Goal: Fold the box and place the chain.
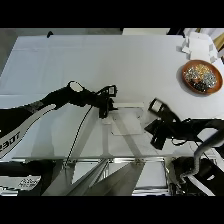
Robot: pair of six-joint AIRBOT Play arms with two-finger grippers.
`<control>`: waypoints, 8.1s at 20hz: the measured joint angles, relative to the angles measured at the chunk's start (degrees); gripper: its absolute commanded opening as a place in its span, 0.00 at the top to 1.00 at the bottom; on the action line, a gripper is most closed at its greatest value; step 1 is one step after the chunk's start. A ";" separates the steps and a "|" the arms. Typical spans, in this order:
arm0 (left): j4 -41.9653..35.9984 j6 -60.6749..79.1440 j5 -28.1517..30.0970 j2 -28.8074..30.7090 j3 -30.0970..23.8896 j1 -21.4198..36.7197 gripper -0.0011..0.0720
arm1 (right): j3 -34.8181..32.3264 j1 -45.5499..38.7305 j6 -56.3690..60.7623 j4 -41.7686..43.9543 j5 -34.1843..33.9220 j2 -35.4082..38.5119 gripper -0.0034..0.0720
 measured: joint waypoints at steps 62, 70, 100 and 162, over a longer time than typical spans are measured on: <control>0.00 -0.02 -0.22 -0.02 0.00 0.00 0.97 | -2.34 -15.82 -52.61 19.50 -19.43 -21.29 0.03; -0.09 -0.02 -0.07 -0.02 0.00 0.00 0.97 | 1.81 -20.15 -59.23 23.54 -15.74 -28.81 0.03; 0.26 0.07 -0.44 0.00 -0.02 0.00 0.97 | 2.82 -17.81 -70.51 29.68 -9.01 -38.29 0.25; 27.93 -32.26 -17.22 19.93 -0.09 4.26 0.99 | 2.82 -17.66 -71.58 29.07 -11.23 -40.54 0.43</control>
